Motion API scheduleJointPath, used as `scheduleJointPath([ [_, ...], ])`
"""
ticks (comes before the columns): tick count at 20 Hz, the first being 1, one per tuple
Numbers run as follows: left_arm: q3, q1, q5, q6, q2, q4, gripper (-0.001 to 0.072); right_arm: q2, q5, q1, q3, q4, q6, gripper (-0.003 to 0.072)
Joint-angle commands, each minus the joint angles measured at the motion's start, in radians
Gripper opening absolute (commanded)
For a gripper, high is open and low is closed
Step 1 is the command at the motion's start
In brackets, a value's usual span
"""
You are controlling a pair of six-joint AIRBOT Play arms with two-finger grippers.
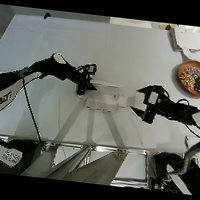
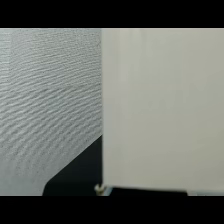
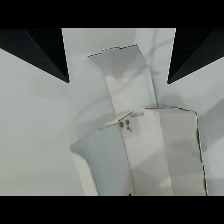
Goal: Fold the box and place the chain.
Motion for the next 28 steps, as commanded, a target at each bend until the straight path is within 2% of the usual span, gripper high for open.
scheduleJointPath([
  [1, 0.000, -0.001, 0.000, 0.000, -0.001, 0.000, 0.0014, -0.152, -0.068, 0.013, -0.006, 0.019, -0.002, 0.0701],
  [5, 0.000, -0.001, -0.003, 0.000, -0.001, 0.000, 0.0014, -0.265, -0.145, 0.099, -0.006, 0.007, 0.001, 0.0692],
  [12, 0.000, -0.001, -0.003, 0.000, -0.001, 0.000, 0.0014, -0.269, -0.118, 0.139, -0.006, 0.010, 0.028, 0.0692],
  [17, 0.000, -0.001, -0.003, 0.000, -0.001, 0.000, 0.0014, -0.284, -0.156, 0.139, -0.006, 0.014, -0.160, 0.0692],
  [23, 0.000, -0.001, -0.003, 0.000, -0.001, 0.000, 0.0014, -0.401, -0.156, 0.139, -0.011, 0.150, -0.242, 0.0692],
  [28, 0.000, -0.001, -0.003, 0.000, -0.001, 0.000, 0.0014, -0.423, -0.156, 0.139, -0.034, 0.201, -0.286, 0.0692],
])
